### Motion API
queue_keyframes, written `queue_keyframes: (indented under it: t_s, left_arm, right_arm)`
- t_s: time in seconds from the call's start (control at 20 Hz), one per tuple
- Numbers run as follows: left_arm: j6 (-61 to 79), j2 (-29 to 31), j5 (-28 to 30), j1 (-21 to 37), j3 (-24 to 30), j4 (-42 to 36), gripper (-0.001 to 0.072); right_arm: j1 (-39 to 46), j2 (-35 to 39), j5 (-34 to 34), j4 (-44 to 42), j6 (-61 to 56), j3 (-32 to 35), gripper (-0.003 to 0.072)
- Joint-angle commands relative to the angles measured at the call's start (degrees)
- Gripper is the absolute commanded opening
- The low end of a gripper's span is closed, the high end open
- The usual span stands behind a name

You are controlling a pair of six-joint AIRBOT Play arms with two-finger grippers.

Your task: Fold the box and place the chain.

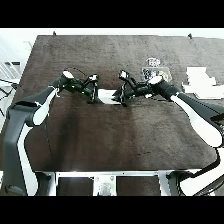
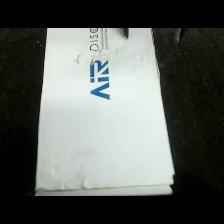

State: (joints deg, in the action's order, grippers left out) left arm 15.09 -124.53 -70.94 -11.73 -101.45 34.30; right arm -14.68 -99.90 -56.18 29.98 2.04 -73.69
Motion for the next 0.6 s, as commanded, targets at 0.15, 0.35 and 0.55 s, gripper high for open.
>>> queue_keyframes:
  t_s: [0.15,0.35,0.55]
  left_arm:
    - [-0.07,0.00,-0.04,0.07,-0.04,-0.02,0.0480]
    - [-0.07,0.00,-0.02,0.07,-0.04,-0.02,0.0480]
    - [-0.07,0.00,-0.02,0.07,-0.04,-0.02,0.0480]
  right_arm:
    - [2.97,0.07,-6.88,-8.48,-1.62,-2.78,0.0291]
    - [2.93,-0.04,-6.21,-12.35,-3.13,-4.22,0.0165]
    - [1.53,-2.32,-5.11,-6.05,-11.98,-4.24,0.0036]
